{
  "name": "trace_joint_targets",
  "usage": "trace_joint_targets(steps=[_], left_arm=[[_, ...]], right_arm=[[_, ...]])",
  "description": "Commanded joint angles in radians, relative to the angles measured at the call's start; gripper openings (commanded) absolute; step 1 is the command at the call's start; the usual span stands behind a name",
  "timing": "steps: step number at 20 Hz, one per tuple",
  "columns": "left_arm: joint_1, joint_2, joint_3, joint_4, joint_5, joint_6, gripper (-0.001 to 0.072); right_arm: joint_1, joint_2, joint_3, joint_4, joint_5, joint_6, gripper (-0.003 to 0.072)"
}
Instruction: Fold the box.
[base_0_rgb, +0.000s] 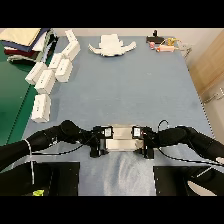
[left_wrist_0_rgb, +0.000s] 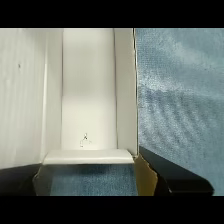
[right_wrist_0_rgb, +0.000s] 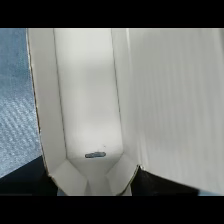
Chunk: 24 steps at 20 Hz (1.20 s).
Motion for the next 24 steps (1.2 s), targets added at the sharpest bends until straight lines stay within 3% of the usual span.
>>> trace_joint_targets(steps=[1,3,4,24], left_arm=[[-0.009,-0.006,-0.001,-0.012,0.007,0.003,0.0701],[-0.009,-0.006,-0.001,-0.020,0.017,0.003,0.0588],[-0.009,-0.006,-0.001,-0.020,0.018,0.003,0.0582],[-0.009,-0.006,-0.001,-0.020,0.016,-0.001,0.0585]], right_arm=[[0.000,0.000,0.001,0.000,0.000,0.000,0.0500],[0.000,0.000,0.001,0.000,0.000,0.000,0.0500],[0.000,0.000,0.001,0.000,0.000,0.000,0.0500],[0.000,0.000,0.001,0.000,0.000,0.000,0.0500]])
